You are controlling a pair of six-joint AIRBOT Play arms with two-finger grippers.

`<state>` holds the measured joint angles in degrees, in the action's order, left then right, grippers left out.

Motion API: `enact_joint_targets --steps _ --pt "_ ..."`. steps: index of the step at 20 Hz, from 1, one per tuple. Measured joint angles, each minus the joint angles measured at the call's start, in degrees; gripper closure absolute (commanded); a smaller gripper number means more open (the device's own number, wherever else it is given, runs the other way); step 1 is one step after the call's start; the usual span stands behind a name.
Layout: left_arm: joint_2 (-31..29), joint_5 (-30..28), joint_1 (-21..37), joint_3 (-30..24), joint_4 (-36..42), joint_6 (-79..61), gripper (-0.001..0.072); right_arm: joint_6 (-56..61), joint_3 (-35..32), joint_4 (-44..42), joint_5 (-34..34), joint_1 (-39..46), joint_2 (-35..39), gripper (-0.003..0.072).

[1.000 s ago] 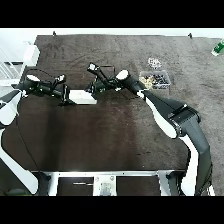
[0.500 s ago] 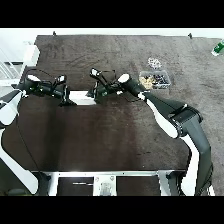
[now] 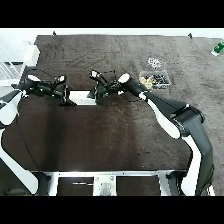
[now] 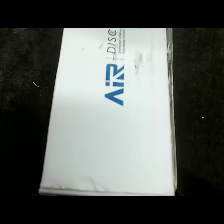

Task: Fold the box and place the chain.

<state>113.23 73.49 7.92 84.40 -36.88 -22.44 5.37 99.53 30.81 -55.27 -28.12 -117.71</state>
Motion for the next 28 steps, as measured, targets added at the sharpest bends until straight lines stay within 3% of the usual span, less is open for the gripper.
enact_joint_targets --steps 4,8,12,18,21,25,26,27,28 --pt "0.0 -0.4 0.1 0.0 0.2 0.2 0.0182 0.0 0.4 -2.0 0.4 0.1 8.5 0.0681" --pt "0.0 -0.2 0.0 0.0 0.1 0.1 0.0182 1.8 -4.5 -2.8 0.4 0.6 21.6 0.0681" --pt "0.0 0.0 0.0 0.0 0.1 0.1 0.0182 3.7 -18.8 -2.9 4.7 4.0 38.9 0.0680" --pt "0.0 0.8 0.0 0.0 5.9 -0.1 0.0182 4.9 -47.7 -3.0 14.9 12.7 63.2 0.0678" --pt "0.0 0.9 0.0 0.0 9.0 -0.1 0.0182 5.0 -57.3 -4.0 17.6 17.5 70.3 0.0678" --pt "0.0 1.0 0.0 0.0 11.0 -0.1 0.0184 5.1 -63.9 -6.6 19.3 21.9 74.8 0.0677" --pt "0.0 1.0 0.0 0.0 11.3 -0.1 0.0228 5.2 -64.8 -6.9 19.4 22.3 75.3 0.0677" --pt "0.0 1.0 0.0 0.0 11.5 0.0 0.0562 5.2 -65.3 -7.1 19.5 22.7 75.6 0.0677" --pt "-0.1 1.0 0.0 0.0 11.5 0.0 0.0689 5.2 -65.7 -7.4 19.6 23.0 75.9 0.0677"
